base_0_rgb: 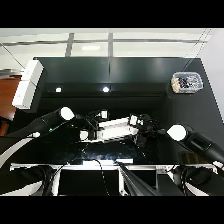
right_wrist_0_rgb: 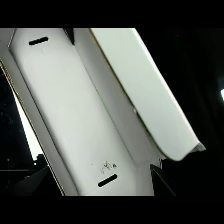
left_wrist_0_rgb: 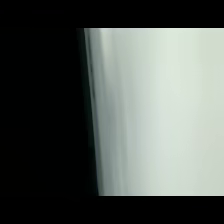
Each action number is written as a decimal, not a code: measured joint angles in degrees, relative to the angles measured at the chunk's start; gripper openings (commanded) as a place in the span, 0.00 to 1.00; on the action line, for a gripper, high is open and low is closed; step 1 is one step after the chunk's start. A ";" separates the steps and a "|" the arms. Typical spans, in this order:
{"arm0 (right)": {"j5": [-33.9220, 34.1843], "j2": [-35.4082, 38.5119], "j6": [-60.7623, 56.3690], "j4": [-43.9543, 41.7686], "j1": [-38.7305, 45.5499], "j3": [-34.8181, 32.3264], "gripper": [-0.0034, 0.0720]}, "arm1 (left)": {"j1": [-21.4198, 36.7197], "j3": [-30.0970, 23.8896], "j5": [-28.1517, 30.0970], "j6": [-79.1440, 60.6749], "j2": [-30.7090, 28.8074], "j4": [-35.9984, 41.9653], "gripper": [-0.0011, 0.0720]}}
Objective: Fold the box and place the chain.
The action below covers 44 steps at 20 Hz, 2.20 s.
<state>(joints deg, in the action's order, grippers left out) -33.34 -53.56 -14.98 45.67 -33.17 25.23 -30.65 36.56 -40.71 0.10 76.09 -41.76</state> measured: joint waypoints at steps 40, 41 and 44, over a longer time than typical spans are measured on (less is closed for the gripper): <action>-10.93 -7.39 22.49 -16.61 6.25 -0.13 0.97 | 0.00 0.04 0.07 0.02 0.00 -0.09 0.05; -10.86 -7.65 22.43 -16.17 5.64 -0.20 0.97 | 0.00 0.07 0.07 0.02 0.02 -0.09 0.05; -9.86 -9.31 22.27 -15.56 4.15 -0.31 0.97 | 0.00 0.07 0.09 0.17 0.00 -0.11 0.05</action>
<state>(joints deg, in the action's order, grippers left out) -43.20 -62.87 7.29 30.11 -29.02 24.93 -30.65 36.62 -40.62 0.27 76.09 -41.87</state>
